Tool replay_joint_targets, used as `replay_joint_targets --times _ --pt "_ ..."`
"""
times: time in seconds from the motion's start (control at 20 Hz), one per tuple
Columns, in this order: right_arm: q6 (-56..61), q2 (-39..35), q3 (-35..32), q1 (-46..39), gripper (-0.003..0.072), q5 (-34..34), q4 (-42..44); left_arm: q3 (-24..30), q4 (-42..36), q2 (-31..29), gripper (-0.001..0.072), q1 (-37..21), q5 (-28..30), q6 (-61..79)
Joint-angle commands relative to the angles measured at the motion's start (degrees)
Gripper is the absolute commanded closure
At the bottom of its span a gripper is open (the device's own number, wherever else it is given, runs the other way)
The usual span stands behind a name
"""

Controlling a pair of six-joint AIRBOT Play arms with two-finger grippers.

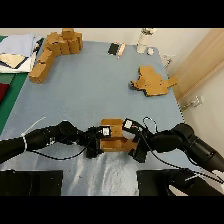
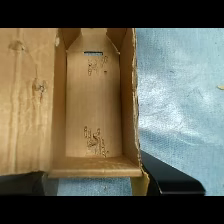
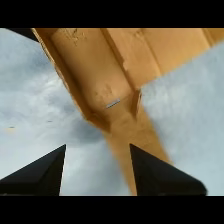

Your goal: Fold the box.

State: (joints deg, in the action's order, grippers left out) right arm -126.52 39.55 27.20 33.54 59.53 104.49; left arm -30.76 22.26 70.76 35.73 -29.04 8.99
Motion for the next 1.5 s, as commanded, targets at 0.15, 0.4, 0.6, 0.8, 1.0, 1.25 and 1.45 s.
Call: replay_joint_targets --times 0.15,0.4,0.6,0.8,1.0,1.25,1.45 --pt "-21.9 6.43 -2.1 0.94 0.0091 -15.67 -3.39 -0.02 0.02 0.02 0.0254 0.0 0.02 0.0" --pt "-22.16 6.91 -2.1 3.82 0.0453 -13.97 -2.64 -0.02 0.02 0.02 0.0254 0.0 0.02 0.0" --pt "-22.51 6.93 -2.1 5.51 0.0557 -15.08 -2.71 -0.02 0.0 0.02 0.0254 0.0 0.02 0.0" --pt "-23.47 6.93 -2.12 5.51 0.0573 -16.72 -2.21 -0.02 0.02 0.02 0.0254 0.0 0.02 0.0" --pt "-27.06 7.3 -2.16 5.51 0.0601 -18.99 3.34 -0.02 0.02 0.02 0.0254 0.0 0.02 0.0" --pt "-27.06 9.14 -2.16 5.51 0.0199 -18.38 5.99 -0.02 0.0 0.02 0.0254 0.0 0.02 0.0" --pt "-27.02 9.11 -2.16 5.51 0.0198 -17.22 5.88 -0.02 0.02 0.02 0.0254 0.0 0.0 0.0"
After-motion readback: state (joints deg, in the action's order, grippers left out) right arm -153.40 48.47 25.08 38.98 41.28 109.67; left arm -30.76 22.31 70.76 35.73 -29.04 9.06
